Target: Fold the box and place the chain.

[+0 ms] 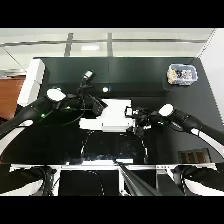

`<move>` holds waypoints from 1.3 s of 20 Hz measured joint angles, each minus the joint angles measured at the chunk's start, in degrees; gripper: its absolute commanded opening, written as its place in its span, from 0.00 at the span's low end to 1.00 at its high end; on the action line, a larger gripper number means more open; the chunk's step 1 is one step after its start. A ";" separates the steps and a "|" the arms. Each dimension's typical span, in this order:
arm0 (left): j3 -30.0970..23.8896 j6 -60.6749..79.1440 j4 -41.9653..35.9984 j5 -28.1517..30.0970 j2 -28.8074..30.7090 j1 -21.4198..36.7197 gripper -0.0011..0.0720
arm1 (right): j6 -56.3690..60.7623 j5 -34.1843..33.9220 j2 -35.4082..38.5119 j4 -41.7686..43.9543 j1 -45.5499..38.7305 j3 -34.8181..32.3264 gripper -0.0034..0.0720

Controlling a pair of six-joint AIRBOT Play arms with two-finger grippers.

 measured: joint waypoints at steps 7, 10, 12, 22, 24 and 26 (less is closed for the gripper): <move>0.33 0.76 1.57 -3.85 -7.93 -0.11 0.04 | -0.02 0.00 0.00 -0.02 0.00 0.00 0.21; 1.90 0.92 4.74 -5.01 -6.08 1.20 0.04 | -0.07 -0.04 0.00 -0.04 0.00 0.00 0.21; 2.73 0.28 6.43 -5.60 -2.32 2.78 0.04 | 0.00 -0.07 0.00 0.00 0.00 0.00 0.21; -9.55 20.37 11.67 -11.87 12.87 7.02 0.84 | 0.00 -0.04 0.00 0.00 0.00 0.00 0.21; -11.74 30.71 11.69 -11.34 12.13 7.13 0.98 | 0.00 -0.04 0.00 0.00 0.00 0.00 0.21; -12.83 38.01 11.63 -9.25 10.58 6.97 0.98 | -0.02 -0.04 0.00 0.00 0.00 0.00 0.21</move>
